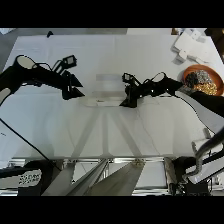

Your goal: Fold the box and place the chain.

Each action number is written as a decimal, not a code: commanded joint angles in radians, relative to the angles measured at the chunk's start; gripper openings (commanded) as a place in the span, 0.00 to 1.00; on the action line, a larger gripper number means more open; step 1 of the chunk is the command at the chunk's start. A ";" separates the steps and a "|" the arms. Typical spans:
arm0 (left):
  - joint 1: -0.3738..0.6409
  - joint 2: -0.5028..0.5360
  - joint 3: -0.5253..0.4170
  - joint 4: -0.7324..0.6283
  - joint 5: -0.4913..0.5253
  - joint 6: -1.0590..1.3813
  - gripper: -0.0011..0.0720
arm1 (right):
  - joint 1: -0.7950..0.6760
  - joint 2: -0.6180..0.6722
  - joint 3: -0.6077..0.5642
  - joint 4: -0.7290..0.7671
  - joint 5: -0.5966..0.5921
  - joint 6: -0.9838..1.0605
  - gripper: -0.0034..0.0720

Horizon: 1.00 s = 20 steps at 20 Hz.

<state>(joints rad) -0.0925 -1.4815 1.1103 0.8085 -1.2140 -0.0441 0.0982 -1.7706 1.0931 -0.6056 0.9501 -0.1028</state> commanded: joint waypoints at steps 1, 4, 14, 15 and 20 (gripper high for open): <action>-0.089 -0.083 -0.001 0.016 0.017 0.162 0.72 | 0.000 -0.001 0.000 0.000 0.000 0.000 0.78; -0.127 -0.140 -0.001 0.017 0.104 0.163 0.72 | 0.000 -0.001 0.000 0.000 0.000 0.000 0.78; -0.127 -0.149 -0.001 0.031 0.092 0.163 0.68 | 0.000 -0.001 0.000 0.000 0.000 0.000 0.78; -0.114 -0.146 -0.001 0.047 0.078 0.162 0.68 | 0.000 -0.001 0.000 0.000 0.000 0.000 0.78; -0.080 -0.143 -0.001 0.068 0.091 0.149 0.68 | 0.000 -0.001 0.000 0.000 0.000 0.000 0.78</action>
